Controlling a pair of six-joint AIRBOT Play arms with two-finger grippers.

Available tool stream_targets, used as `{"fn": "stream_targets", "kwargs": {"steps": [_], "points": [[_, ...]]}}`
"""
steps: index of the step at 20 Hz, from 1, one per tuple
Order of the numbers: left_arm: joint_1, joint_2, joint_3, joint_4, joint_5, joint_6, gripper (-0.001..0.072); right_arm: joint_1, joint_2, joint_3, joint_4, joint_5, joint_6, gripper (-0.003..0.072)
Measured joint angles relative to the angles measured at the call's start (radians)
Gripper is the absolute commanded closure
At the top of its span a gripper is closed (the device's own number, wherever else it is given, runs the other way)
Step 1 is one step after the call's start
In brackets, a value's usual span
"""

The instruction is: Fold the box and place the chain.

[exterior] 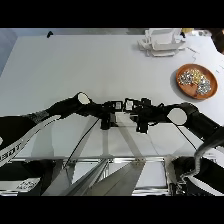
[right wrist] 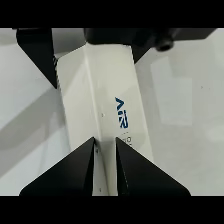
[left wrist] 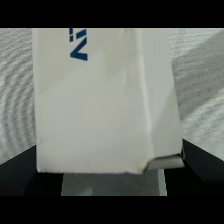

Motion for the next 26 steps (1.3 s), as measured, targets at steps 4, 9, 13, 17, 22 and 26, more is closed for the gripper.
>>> {"fn": "stream_targets", "kwargs": {"steps": [4, 9, 13, 17, 22, 26], "points": [[0.0, 0.0, 0.0, 0.001, 0.0, 0.001, 0.0438, 0.0, 0.0, 0.0, 0.003, -0.004, 0.003, 0.0574], [0.0, 0.0, 0.0, 0.002, 0.0, 0.002, 0.0438, 0.0, 0.0, 0.0, 0.005, -0.011, 0.006, 0.0574], [0.0, 0.0, 0.0, 0.002, 0.0, 0.002, 0.0438, 0.0, 0.001, 0.0, 0.005, -0.019, 0.006, 0.0574], [0.0, 0.0, 0.0, 0.002, 0.0, 0.002, 0.0438, 0.0, 0.0, 0.0, 0.004, -0.035, 0.006, 0.0574], [0.0, 0.0, 0.0, 0.002, 0.0, 0.002, 0.0438, 0.0, -0.007, 0.0, 0.011, -0.034, 0.006, 0.0573], [0.0, 0.0, 0.0, 0.003, 0.001, 0.004, 0.0438, 0.0, -0.03, 0.0, 0.029, -0.005, 0.006, 0.0567]]}}
